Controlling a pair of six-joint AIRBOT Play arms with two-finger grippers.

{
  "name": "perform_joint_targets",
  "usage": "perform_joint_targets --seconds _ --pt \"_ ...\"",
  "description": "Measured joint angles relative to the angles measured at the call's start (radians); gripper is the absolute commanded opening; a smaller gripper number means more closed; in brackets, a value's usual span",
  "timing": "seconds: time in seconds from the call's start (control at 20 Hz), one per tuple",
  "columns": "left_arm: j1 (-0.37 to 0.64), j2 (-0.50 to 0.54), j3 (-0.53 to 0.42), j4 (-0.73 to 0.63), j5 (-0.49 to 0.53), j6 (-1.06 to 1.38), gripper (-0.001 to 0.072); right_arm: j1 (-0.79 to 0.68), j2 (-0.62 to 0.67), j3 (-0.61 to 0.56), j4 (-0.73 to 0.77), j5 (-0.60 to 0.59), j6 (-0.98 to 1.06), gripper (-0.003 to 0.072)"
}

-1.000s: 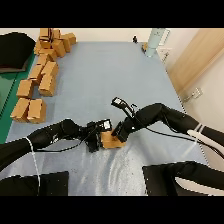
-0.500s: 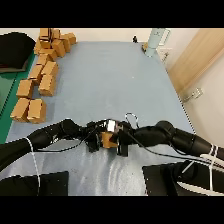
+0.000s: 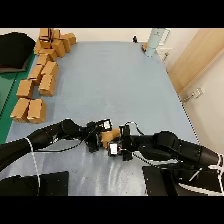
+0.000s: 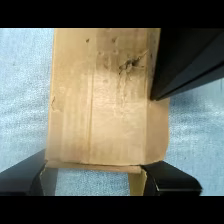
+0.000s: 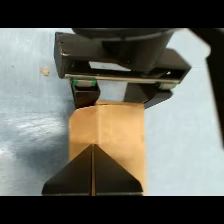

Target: Fold the box.

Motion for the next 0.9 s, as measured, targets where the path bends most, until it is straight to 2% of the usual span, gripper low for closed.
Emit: perform_joint_targets --seconds 0.3,0.4,0.45,0.55,0.7,0.75,0.8,0.9 --pt "0.000 0.000 0.000 0.000 0.000 0.000 0.0452 0.006 0.079 0.000 -0.034 0.016 0.000 0.0040" --pt "0.000 0.000 0.000 0.000 0.000 0.000 0.0452 0.002 0.095 0.000 -0.041 0.019 0.000 0.0214" --pt "0.000 0.000 0.000 0.000 0.000 0.000 0.0452 -0.004 0.097 0.000 -0.042 0.020 0.000 0.0270" --pt "0.000 0.000 0.000 0.000 0.000 0.000 0.0453 -0.023 0.088 0.000 -0.045 0.024 0.000 0.0304" --pt "0.000 0.000 0.000 0.000 0.000 0.000 0.0452 -0.046 0.060 0.000 -0.047 0.041 0.000 0.0312" --pt "0.000 0.000 0.000 0.000 0.000 0.000 0.0452 -0.051 0.053 0.000 -0.047 0.048 0.000 0.0415" --pt "0.000 0.000 0.000 0.000 0.000 0.000 0.0452 -0.054 0.045 0.000 -0.043 0.055 0.000 0.0459" --pt "0.000 0.000 0.000 0.000 0.000 0.000 0.0452 -0.057 0.036 0.000 -0.018 0.056 0.000 0.0459"
